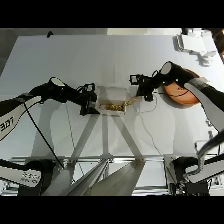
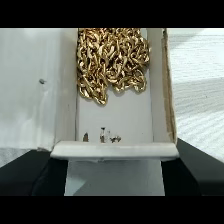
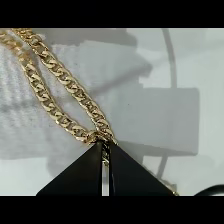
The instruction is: Fold the box and place the chain.
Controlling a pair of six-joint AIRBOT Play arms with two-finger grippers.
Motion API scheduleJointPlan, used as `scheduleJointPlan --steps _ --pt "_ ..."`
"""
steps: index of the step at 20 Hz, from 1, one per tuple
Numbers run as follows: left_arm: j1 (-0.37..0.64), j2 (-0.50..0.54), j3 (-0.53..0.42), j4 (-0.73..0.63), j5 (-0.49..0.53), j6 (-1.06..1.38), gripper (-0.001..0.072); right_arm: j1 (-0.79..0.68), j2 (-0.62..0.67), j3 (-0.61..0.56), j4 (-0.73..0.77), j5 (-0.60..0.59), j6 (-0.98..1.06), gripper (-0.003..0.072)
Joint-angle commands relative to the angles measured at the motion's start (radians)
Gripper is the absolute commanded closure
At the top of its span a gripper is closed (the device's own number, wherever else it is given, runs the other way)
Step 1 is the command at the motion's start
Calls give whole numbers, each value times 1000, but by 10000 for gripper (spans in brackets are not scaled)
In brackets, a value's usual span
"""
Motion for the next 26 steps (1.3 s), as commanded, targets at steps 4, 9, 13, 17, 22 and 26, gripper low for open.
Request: scheduleJointPlan --steps 4,9,13,17,22,26 --pt "0 0 0 0 0 0 271 43 78 -1 -54 61 189 677" --pt "0 0 0 0 0 0 271 93 273 -1 -11 124 328 677" --pt "0 0 0 0 0 0 271 159 420 -1 128 170 349 677" --pt "0 0 0 0 0 0 271 215 494 -1 380 142 349 677" --pt "0 0 0 0 0 0 271 245 501 -1 616 -35 349 677" --pt "0 0 0 0 0 0 271 269 522 -1 630 -198 349 677"
